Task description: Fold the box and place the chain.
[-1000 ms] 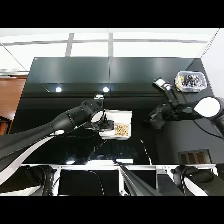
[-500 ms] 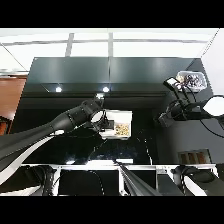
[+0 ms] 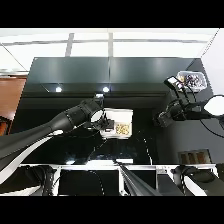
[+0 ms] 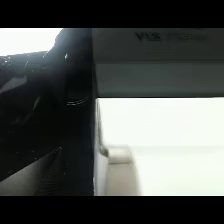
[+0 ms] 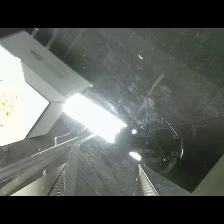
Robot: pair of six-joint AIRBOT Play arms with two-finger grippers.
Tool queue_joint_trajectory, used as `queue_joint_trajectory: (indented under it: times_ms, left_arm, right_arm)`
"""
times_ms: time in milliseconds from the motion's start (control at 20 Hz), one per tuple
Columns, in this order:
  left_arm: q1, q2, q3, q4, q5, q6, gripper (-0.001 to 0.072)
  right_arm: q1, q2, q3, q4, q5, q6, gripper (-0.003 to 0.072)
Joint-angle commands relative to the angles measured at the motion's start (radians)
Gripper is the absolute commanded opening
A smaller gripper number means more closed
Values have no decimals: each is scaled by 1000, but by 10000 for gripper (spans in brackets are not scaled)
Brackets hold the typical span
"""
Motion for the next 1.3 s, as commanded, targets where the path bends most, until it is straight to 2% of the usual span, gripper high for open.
queue_joint_trajectory:
  times_ms: [0, 150, 250, 350, 450, 500, 550, 650, 800, 950, 1150, 1250]
  left_arm:
    - [-5, 80, 11, 78, -32, 63, 541]
    - [-5, 231, -5, 149, -95, 229, 540]
    - [27, 370, -62, 214, -108, 217, 542]
    - [126, 523, -170, 217, -49, 177, 623]
    - [277, 661, -323, 87, 100, 236, 706]
    - [357, 710, -409, -45, 178, 366, 707]
    - [415, 727, -475, -153, 200, 542, 706]
    - [467, 716, -573, -285, 195, 963, 706]
    - [438, 700, -638, -344, 219, 1511, 706]
    - [438, 605, -618, -501, 229, 1691, 707]
    - [453, 384, -599, -820, 240, 2174, 707]
    - [452, 282, -558, -837, 238, 2306, 708]
  right_arm:
    - [-1, 0, 0, 2, 0, 0, 534]
    - [-1, 0, 0, 2, 0, -13, 534]
    - [-1, 0, 0, -2, -2, -14, 534]
    - [-1, 0, 0, 2, -11, -14, 534]
    - [-1, 0, 0, 3, -22, -14, 535]
    - [-1, 0, 0, 3, -21, -14, 535]
    - [-1, 0, 0, 3, -21, -14, 535]
    - [-1, 0, 0, 3, -21, -14, 535]
    - [-1, 0, 0, 9, -19, -13, 535]
    - [0, 0, 0, 68, -17, -7, 535]
    - [0, 0, 0, 95, 5, 6, 535]
    - [-1, 0, 0, 94, 30, 9, 535]
